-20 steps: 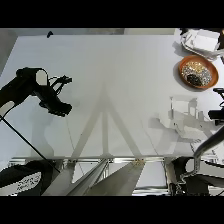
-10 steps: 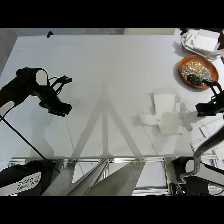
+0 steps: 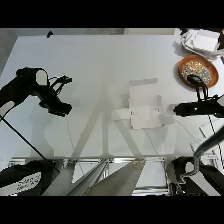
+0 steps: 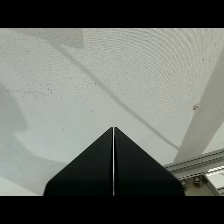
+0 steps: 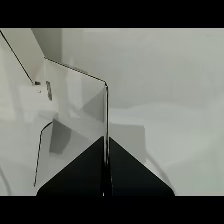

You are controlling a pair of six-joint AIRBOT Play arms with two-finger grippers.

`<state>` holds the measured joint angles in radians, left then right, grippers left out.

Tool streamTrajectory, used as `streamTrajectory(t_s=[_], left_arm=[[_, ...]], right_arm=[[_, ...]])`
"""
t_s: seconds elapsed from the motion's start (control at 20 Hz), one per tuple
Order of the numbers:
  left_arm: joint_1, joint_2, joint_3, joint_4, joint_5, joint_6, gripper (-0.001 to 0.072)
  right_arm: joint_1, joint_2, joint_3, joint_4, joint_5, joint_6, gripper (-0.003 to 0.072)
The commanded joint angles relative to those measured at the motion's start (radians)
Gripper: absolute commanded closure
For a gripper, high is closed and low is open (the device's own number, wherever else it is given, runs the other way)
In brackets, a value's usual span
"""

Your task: Fold the box and place the chain.

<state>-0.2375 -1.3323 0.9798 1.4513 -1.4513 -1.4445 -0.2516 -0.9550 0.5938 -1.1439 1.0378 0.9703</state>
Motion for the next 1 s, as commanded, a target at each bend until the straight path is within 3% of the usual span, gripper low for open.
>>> streamTrajectory(t_s=[0.0, 0.45, 0.65, 0.85, 0.9, 0.95], left_arm=[[-0.001, 0.001, 0.000, 0.000, 0.003, 0.000, 0.0700], [-0.001, 0.001, 0.000, -0.039, 0.008, 0.003, 0.0700], [-0.001, 0.000, -0.001, -0.084, 0.072, 0.004, 0.0700], [-0.002, 0.000, -0.001, -0.276, 0.204, 0.074, 0.0696], [-0.005, 0.000, -0.002, -0.343, 0.248, 0.172, 0.0666], [-0.013, 0.000, -0.001, -0.431, 0.290, 0.299, 0.0588]], right_arm=[[0.065, 0.032, -0.036, 0.037, -0.038, 0.002, 0.0671], [0.140, 0.031, -0.036, 0.054, -0.074, 0.021, 0.0671], [0.140, 0.031, -0.036, 0.053, -0.074, 0.021, 0.0670], [0.140, 0.031, -0.036, 0.053, -0.072, 0.021, 0.0670], [0.140, 0.031, -0.036, 0.052, -0.072, 0.021, 0.0670], [0.140, 0.031, -0.036, 0.052, -0.072, 0.021, 0.0670]])
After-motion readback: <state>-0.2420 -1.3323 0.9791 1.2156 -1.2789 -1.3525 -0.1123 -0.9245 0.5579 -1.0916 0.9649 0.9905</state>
